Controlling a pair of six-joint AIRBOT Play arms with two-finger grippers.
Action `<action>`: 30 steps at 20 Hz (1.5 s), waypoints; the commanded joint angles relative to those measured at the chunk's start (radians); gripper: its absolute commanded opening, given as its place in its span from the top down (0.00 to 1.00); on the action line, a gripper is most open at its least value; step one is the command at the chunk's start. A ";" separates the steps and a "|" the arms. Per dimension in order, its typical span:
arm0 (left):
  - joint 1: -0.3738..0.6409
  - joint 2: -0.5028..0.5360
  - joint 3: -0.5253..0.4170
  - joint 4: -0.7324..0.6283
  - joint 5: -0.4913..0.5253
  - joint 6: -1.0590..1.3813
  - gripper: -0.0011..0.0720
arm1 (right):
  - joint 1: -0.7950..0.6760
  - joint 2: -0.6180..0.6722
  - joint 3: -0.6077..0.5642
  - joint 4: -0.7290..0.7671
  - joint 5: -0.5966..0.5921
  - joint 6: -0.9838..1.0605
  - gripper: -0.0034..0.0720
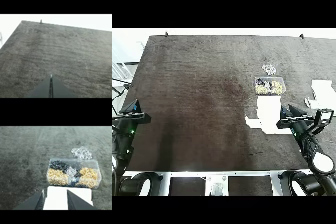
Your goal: Fold the box and place the chain.
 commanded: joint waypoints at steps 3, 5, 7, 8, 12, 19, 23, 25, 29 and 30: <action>0.000 0.000 0.000 0.000 0.000 0.000 0.96 | 0.001 0.001 0.000 0.000 0.000 0.001 0.46; 0.000 0.000 0.000 0.000 0.000 0.000 0.96 | 0.002 0.001 0.000 0.003 0.011 0.008 0.46; 0.000 0.000 0.000 0.000 0.000 0.000 0.96 | 0.000 0.001 0.024 -0.008 0.012 0.004 0.41; 0.000 0.000 0.000 0.000 0.000 0.000 0.96 | 0.000 0.000 0.045 -0.007 0.012 0.004 0.41; 0.000 0.000 0.000 0.000 0.000 0.000 0.96 | -0.127 -0.087 0.174 0.029 0.033 0.012 0.41; 0.000 0.000 0.000 0.000 0.000 0.000 0.96 | -0.882 -0.605 0.593 -0.203 1.011 0.338 0.40; 0.000 0.000 0.000 0.000 -0.005 0.000 0.96 | -1.019 -0.808 0.892 -0.390 1.254 0.518 0.35; 0.000 0.000 0.000 0.000 -0.012 0.000 0.96 | -1.017 -0.911 1.047 -0.558 1.374 0.574 0.32; 0.000 0.000 0.000 0.000 -0.011 0.000 0.96 | -1.016 -1.074 1.197 -0.661 1.550 0.576 0.32; 0.000 0.000 0.000 0.000 -0.010 0.000 0.96 | -1.015 -1.099 1.197 -0.663 1.551 0.563 0.32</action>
